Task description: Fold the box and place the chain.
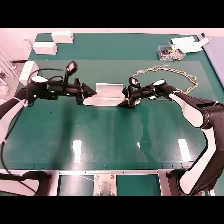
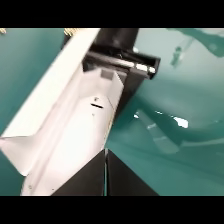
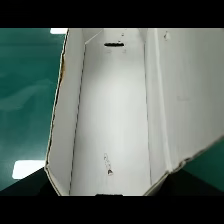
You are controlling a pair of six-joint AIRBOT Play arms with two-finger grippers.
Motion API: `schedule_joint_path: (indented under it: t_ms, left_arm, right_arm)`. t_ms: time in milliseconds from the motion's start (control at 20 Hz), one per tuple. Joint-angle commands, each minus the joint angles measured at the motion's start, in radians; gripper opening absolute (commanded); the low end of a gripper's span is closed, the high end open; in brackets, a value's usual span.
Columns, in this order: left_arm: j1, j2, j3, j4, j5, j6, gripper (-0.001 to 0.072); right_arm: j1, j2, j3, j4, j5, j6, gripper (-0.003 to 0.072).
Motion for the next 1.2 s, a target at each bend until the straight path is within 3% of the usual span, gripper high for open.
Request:
schedule_joint_path:
  t_ms: [0, 550, 1150]
  left_arm:
    - [-0.010, -0.092, 0.048, 0.011, 0.003, 0.004, 0.0018]
    - [-0.010, -0.286, 0.360, 0.013, 0.061, -0.043, 0.0019]
    - [-0.010, -0.351, 0.375, 0.012, 0.121, -0.050, 0.0019]
  right_arm:
    - [0.000, 0.000, 0.000, 0.000, 0.000, 0.000, 0.0580]
    - [0.000, 0.000, 0.000, 0.000, 0.000, 0.000, 0.0580]
    - [0.000, 0.000, 0.000, 0.000, 0.000, 0.000, 0.0579]
